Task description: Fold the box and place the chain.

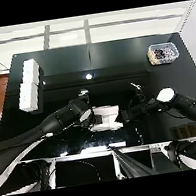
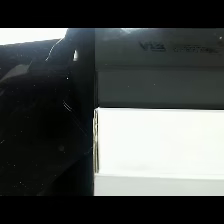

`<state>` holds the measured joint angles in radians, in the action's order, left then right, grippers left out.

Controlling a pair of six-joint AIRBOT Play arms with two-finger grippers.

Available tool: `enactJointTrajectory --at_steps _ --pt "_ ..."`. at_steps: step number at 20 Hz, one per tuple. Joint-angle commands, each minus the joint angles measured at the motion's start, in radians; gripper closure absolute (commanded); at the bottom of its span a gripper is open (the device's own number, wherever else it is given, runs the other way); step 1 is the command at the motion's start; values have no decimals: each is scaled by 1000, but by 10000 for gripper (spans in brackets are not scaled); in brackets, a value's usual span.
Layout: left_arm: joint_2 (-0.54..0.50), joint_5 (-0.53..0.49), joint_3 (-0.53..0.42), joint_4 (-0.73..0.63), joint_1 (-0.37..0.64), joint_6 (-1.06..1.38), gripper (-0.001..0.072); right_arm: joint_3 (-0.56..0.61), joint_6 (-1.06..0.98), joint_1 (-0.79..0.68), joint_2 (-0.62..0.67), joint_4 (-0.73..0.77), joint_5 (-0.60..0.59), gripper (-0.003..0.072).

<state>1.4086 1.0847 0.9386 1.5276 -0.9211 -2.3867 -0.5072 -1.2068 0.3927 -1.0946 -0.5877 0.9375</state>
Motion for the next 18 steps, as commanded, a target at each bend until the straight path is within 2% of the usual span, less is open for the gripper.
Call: enactJointTrajectory --at_steps 1,3,4,5,7,8,12,14,15,18 --pt "1 -2 0 2 0 0 678 -38 -212 102 -1 -123 -126 81" --pt "1 -2 0 2 0 0 678 -67 -388 170 -1 -233 -165 158" --pt "1 -2 0 2 0 0 678 -84 -463 202 -1 -287 -170 158" --pt "1 -3 0 5 0 0 678 -99 -512 229 -1 -328 -171 200" --pt "1 -3 0 7 0 0 678 -124 -610 268 -1 -404 -167 220" --pt "1 -3 0 8 0 0 678 -131 -652 283 -1 -435 -168 254" --pt "1 -3 0 9 0 0 678 -134 -791 332 -1 -526 -159 283" --pt "1 -3 0 9 0 0 678 -140 -904 365 -2 -628 -153 285" --pt "1 -3 0 9 0 0 678 -148 -945 381 -2 -673 -147 326" --pt "1 -3 0 9 0 0 678 -212 -1032 420 -32 -795 -79 329"
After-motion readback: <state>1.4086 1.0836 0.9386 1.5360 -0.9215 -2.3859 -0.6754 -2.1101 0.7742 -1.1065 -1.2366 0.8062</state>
